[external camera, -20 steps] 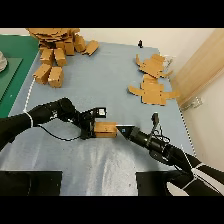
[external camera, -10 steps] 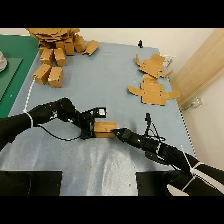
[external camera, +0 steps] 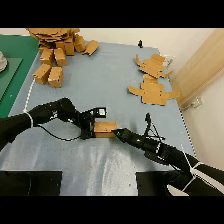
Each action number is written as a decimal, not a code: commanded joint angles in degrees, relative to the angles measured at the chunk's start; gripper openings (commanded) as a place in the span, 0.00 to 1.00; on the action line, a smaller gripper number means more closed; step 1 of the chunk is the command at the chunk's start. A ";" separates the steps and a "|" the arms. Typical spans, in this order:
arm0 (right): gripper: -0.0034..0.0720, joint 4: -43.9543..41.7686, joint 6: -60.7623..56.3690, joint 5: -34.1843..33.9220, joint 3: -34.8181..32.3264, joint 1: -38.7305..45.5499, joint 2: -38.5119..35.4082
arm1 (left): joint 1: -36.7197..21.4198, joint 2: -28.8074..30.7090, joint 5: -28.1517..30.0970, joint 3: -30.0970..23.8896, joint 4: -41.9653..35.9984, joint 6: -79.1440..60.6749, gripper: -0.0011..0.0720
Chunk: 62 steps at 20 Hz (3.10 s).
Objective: Fold the box.
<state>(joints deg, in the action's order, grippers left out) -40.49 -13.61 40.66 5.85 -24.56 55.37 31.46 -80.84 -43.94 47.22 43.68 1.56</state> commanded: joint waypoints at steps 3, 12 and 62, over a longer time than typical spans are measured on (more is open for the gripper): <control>0.05 1.73 -4.98 -4.68 0.02 -0.28 0.04 | -0.02 0.04 -0.02 0.02 0.02 -0.02 0.67; 0.05 0.85 -5.90 -8.24 1.86 -2.67 -6.23 | -0.02 0.04 -0.09 0.02 0.02 -0.02 0.67; 0.05 5.73 -8.90 -19.04 14.91 -14.32 2.43 | -0.02 0.04 0.02 0.02 0.02 -0.04 0.67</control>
<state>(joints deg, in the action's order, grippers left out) -35.18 -22.72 23.68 20.69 -38.94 61.49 31.46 -80.84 -44.03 47.22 43.51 1.69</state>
